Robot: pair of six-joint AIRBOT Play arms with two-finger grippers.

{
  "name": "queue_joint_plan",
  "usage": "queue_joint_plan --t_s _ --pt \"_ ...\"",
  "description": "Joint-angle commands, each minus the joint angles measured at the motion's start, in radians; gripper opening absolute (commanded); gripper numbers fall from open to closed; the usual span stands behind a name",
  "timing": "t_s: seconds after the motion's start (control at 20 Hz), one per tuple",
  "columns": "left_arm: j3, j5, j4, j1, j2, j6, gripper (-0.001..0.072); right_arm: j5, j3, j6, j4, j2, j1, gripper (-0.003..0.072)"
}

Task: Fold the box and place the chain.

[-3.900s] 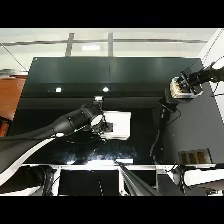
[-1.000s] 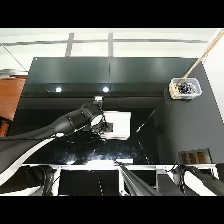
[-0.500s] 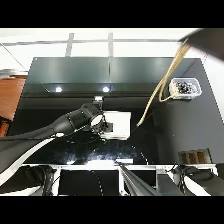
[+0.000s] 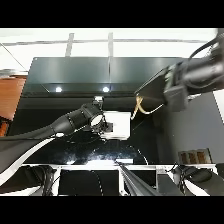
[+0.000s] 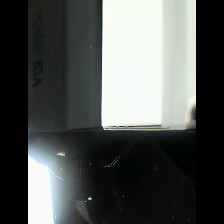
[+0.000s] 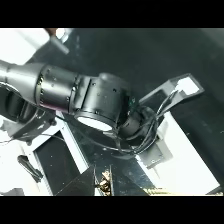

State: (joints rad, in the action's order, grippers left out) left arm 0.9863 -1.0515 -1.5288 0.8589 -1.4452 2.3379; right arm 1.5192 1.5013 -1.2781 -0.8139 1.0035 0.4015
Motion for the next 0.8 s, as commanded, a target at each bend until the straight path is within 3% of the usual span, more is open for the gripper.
queue_joint_plan --t_s 0.0,0.3,0.55,0.75 --pt "0.000 0.000 0.000 -0.001 0.000 0.000 0.0033 -0.065 -0.087 0.004 0.001 -0.001 0.033 0.0026" --pt "0.000 0.000 0.000 -0.001 0.000 0.000 0.0033 -0.065 -0.088 0.020 0.011 0.000 0.032 0.0026" --pt "0.000 0.000 0.000 -0.001 0.000 0.000 0.0033 -0.127 -0.085 0.056 0.178 0.000 0.032 0.0026" --pt "0.000 0.000 0.000 -0.001 0.000 0.000 0.0033 -0.135 -0.085 0.053 0.105 0.000 0.032 0.0026"
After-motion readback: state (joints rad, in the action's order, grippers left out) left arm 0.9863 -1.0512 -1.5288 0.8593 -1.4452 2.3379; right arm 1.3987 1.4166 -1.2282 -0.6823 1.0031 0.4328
